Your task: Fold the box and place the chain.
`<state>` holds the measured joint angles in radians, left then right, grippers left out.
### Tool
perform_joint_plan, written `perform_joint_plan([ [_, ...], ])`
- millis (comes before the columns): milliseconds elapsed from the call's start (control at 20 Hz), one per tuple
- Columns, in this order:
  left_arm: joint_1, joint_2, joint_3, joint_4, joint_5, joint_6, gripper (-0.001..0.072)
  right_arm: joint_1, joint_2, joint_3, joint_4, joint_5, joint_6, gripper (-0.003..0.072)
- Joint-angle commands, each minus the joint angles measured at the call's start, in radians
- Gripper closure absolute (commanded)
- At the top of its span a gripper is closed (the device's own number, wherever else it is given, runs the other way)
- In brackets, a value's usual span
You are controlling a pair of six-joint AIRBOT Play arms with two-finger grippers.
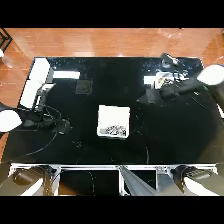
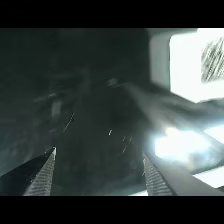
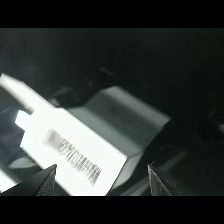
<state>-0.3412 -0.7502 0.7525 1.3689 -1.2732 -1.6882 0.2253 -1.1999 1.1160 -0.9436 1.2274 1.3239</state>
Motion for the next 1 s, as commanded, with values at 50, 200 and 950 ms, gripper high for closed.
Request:
perform_joint_plan([
  [50, 0.242, -0.089, -0.060, -0.319, 0.107, 0.282, 0.0070, 0.120, -0.275, 0.203, -0.082, -0.008, -0.052, -0.0026],
  [200, 0.248, -0.168, -0.060, -0.341, 0.121, 0.363, 0.0070, 0.172, -0.309, 0.205, -0.081, -0.002, -0.111, -0.0026],
  [950, 0.248, -0.224, -0.060, -0.412, 0.146, 0.380, 0.0074, 0.283, -0.307, 0.275, -0.047, 0.280, -0.337, -0.0019],
])
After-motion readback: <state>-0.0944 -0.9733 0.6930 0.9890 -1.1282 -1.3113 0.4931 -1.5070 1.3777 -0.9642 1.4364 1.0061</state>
